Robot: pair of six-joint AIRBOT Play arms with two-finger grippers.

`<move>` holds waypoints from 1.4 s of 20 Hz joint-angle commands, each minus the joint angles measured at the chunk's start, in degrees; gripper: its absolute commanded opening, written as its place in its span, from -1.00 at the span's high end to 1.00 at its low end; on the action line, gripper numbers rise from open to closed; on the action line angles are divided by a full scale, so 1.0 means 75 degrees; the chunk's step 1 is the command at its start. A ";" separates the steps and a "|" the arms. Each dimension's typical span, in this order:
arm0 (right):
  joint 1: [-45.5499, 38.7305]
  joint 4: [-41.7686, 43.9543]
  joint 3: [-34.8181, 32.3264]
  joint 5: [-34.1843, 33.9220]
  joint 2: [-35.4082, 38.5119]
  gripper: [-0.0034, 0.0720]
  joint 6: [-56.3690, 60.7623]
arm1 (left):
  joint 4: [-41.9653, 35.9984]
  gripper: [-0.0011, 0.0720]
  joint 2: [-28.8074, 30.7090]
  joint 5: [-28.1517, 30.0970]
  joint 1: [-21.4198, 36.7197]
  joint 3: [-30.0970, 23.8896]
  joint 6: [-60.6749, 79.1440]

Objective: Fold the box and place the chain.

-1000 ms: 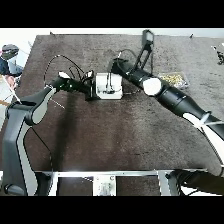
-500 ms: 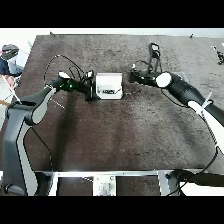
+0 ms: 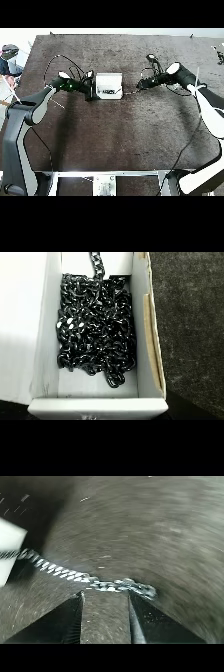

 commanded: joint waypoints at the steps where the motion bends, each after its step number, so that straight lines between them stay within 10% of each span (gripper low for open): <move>1: -0.0090 0.0052 0.0892 0.1093 -0.0729 0.08 -0.1341 | 0.0003 -0.15 0.0003 0.0003 -0.0003 0.0000 0.0000; 15: 0.0242 -0.0469 0.0970 0.0848 -0.1102 0.11 -0.2885 | 0.0003 -0.15 0.0003 0.0003 -0.0003 0.0000 0.0000; 21: 0.0245 -0.0472 0.0973 0.0799 -0.1169 0.44 -0.3121 | 0.0003 -0.15 0.0003 0.0003 -0.0003 0.0000 0.0000; 22: 0.0245 -0.0469 0.0973 0.0868 -0.1169 0.74 -0.3188 | 0.0003 -0.15 0.0003 0.0003 -0.0003 0.0000 0.0000; 28: 0.0286 -0.0455 0.0973 0.1317 -0.0758 0.88 -0.3506 | 0.0003 -0.15 0.0003 0.0003 -0.0003 0.0000 0.0000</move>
